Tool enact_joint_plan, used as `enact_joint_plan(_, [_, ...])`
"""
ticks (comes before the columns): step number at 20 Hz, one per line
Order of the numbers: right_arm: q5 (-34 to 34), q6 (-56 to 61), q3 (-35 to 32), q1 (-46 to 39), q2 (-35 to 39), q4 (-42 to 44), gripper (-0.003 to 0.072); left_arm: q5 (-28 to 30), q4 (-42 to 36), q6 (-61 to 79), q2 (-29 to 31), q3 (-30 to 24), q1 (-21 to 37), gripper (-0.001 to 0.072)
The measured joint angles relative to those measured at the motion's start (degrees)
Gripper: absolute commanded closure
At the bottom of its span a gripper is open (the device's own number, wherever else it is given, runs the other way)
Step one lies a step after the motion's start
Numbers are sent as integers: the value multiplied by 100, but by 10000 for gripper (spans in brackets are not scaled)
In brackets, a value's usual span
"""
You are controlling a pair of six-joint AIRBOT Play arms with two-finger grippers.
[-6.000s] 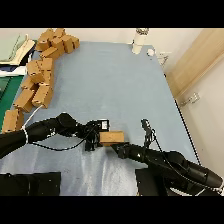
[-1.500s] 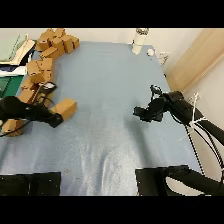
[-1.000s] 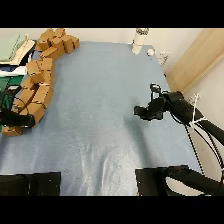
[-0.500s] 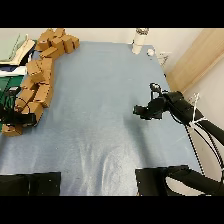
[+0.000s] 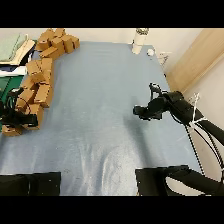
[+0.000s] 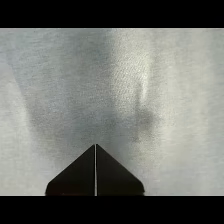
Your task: Fold the box.
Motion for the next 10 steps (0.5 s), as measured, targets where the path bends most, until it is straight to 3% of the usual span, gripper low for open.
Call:
enact_joint_plan(5, [-243,-208,0,0,0,229,680,-1517,105,-103,0,1060,-4,25])
enact_joint_plan(6, [-278,-271,0,0,0,317,680,-1777,11,-122,0,1316,-42,280])
enact_joint_plan(7, [-328,-365,4,0,-2,444,680,-1971,-177,-151,0,1541,-111,599])
enact_joint_plan(8, [-356,-479,24,-2,-7,592,680,-2116,-433,-164,-2,1764,-232,608])
enact_joint_plan(10, [-387,-675,131,-2,-52,852,680,-2090,-890,-188,-52,2142,-634,699])
